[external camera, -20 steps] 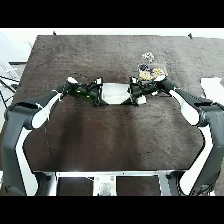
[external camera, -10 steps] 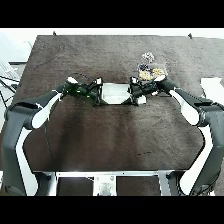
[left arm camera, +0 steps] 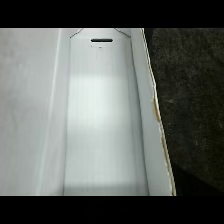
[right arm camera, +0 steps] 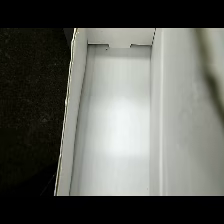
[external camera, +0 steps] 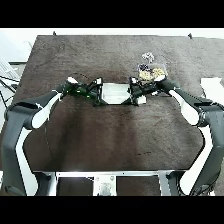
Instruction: Fold the box and place the chain.
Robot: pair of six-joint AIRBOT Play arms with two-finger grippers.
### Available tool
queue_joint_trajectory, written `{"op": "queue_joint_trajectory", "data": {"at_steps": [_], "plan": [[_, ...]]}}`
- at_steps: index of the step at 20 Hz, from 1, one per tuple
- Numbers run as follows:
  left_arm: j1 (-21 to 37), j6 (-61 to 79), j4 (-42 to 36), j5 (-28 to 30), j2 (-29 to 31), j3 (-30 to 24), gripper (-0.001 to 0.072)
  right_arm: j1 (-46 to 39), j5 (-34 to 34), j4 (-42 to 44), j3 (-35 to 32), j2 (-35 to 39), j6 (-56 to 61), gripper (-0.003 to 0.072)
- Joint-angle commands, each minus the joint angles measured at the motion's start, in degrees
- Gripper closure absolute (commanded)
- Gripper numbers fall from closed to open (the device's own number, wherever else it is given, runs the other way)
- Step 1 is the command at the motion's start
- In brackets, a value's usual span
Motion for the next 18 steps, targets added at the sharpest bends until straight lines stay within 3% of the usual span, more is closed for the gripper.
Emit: {"op": "queue_joint_trajectory", "data": {"at_steps": [1, 2, 3, 18], "plan": [[0.0, 0.0, 0.0, 0.0, 0.0, 0.0, 0.0421, 0.2, 1.4, 0.9, 0.0, 0.0, 0.2, 0.0138], [0.0, 0.0, 0.0, 0.0, 0.0, 0.0, 0.0421, 0.1, 1.6, 1.0, 0.2, 0.1, 1.3, 0.0006], [0.0, 0.0, 0.0, 0.0, 0.0, 0.0, 0.0421, 0.0, 1.6, 0.9, 0.3, 0.2, 3.0, -0.0029], [0.0, 0.0, 0.0, -0.2, 0.0, 0.0, 0.0421, -8.4, 3.6, -5.9, 0.3, 9.3, 12.9, -0.0028]]}}
